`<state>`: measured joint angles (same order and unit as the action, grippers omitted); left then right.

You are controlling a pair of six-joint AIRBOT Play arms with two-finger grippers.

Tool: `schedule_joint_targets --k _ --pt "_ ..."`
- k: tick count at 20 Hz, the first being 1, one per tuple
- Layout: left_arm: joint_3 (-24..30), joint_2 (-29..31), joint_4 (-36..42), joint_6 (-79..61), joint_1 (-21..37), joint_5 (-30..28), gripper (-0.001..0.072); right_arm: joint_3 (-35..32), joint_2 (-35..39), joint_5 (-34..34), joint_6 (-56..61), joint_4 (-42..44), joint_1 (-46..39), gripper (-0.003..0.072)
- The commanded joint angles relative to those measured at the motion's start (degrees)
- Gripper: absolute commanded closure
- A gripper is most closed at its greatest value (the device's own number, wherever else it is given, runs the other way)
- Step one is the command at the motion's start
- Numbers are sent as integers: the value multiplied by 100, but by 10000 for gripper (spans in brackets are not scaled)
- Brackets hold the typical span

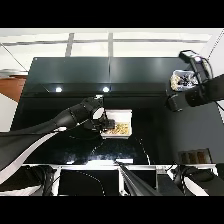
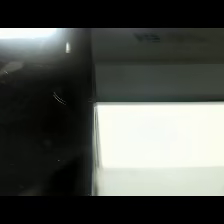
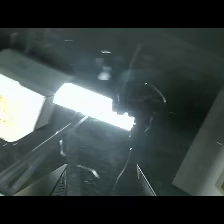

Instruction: Fold the box and place the chain.

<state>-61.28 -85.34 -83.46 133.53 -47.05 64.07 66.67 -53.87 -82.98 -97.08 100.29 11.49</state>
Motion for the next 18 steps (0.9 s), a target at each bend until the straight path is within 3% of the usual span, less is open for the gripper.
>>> schedule_joint_targets --k 1,4,7,10,12,13,15,18 --pt "-173 9 127 22 7 208 219 -57 136 35 2 -87 -328 174" --pt "-492 149 -33 -787 20 710 215 -57 136 79 2 -92 -328 174" --pt "-555 715 -605 -1572 20 1375 217 -57 136 79 0 -186 -328 174" --pt "-433 1502 -2057 -1790 26 2396 217 -57 136 208 11 -505 -328 174" --pt "-28 2127 -2994 -1810 310 2459 220 -59 136 210 26 -573 -328 173" --pt "173 2354 -2949 -1832 671 2455 221 -57 136 208 107 -588 -328 173" --pt "638 2741 -2090 -2149 1659 2068 221 -59 136 219 350 -588 -328 174" --pt "1449 3185 710 -3703 3132 490 222 -59 136 280 481 -586 -328 174"
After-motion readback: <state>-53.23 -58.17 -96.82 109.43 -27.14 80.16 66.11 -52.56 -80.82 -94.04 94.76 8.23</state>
